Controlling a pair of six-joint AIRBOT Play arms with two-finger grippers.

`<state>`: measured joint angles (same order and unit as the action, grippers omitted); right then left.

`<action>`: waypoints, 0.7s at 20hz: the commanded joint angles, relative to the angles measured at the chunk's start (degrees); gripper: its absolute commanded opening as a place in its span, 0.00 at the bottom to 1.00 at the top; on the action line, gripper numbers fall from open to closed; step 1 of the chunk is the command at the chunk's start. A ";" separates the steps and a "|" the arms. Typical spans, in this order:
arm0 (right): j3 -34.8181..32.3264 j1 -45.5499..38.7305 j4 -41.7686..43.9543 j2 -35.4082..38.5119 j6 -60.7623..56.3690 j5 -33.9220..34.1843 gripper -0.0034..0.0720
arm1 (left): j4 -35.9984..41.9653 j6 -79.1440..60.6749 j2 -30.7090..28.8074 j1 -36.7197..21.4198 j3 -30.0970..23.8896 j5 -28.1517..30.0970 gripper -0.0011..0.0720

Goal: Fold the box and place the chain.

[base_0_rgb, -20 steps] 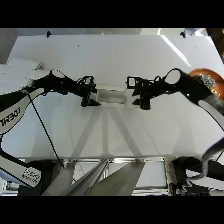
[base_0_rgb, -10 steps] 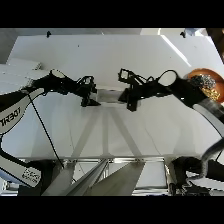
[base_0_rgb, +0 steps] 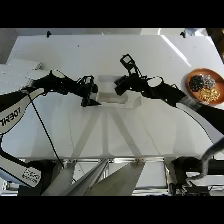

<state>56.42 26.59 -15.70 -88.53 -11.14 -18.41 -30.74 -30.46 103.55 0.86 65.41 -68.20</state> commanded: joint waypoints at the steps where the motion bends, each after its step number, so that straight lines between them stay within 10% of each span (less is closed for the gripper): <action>1: 0.07 0.07 2.43 -0.83 0.02 -1.77 0.06 | -0.13 -0.15 -0.04 -0.04 0.02 -0.15 0.69; 7: 0.07 0.04 -1.38 7.50 2.73 -9.77 0.06 | -0.13 -0.15 -0.04 -0.04 0.02 -0.15 0.69; 14: 0.07 0.04 -39.01 17.07 -5.20 -24.06 0.07 | -0.13 -0.15 -0.04 -0.04 0.02 -0.15 0.69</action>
<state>56.49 26.63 -38.30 -74.08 -12.03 -35.27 -30.94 -30.68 103.55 0.86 65.41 -68.42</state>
